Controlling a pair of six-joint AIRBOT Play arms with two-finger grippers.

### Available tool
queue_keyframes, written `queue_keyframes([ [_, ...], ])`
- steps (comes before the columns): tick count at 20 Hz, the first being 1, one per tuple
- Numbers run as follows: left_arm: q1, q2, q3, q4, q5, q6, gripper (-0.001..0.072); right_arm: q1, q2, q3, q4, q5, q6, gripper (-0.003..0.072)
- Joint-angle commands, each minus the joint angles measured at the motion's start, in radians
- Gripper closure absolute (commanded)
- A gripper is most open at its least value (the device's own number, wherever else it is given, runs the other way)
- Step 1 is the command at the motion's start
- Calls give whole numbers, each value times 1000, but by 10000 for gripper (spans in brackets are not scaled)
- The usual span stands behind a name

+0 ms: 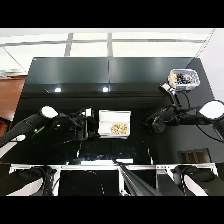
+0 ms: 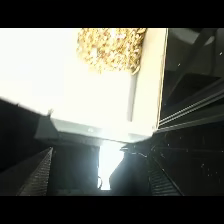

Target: Fold the box and place the chain.

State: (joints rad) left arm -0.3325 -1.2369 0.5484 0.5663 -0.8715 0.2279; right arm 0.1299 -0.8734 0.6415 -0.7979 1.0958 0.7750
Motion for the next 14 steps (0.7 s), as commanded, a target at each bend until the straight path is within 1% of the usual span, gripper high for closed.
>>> queue_keyframes([
  [1, -25, -27, 19, -14, 9, 5, -5, 1, 1, 1, 0, 0, -1, 348],
  [6, -67, -86, 66, -17, -3, 5, -5, 1, 1, 1, 0, -1, 0, 349],
  [10, -108, -104, 81, -16, 29, 5, 3, 1, 1, 1, 0, 0, -1, 349],
  [11, -108, -104, 81, -6, 29, 5, 31, 1, 1, 1, 0, -1, -1, 348],
  [12, -108, -104, 81, 5, 27, 5, 93, 1, 1, 1, 0, -1, -1, 349],
  [13, -108, -104, 81, 6, 27, 5, 235, 1, 1, 1, 0, -4, -1, 349],
  [14, -108, -104, 81, 6, 29, 5, 300, 2, 1, 1, 4, -18, 0, 346],
])
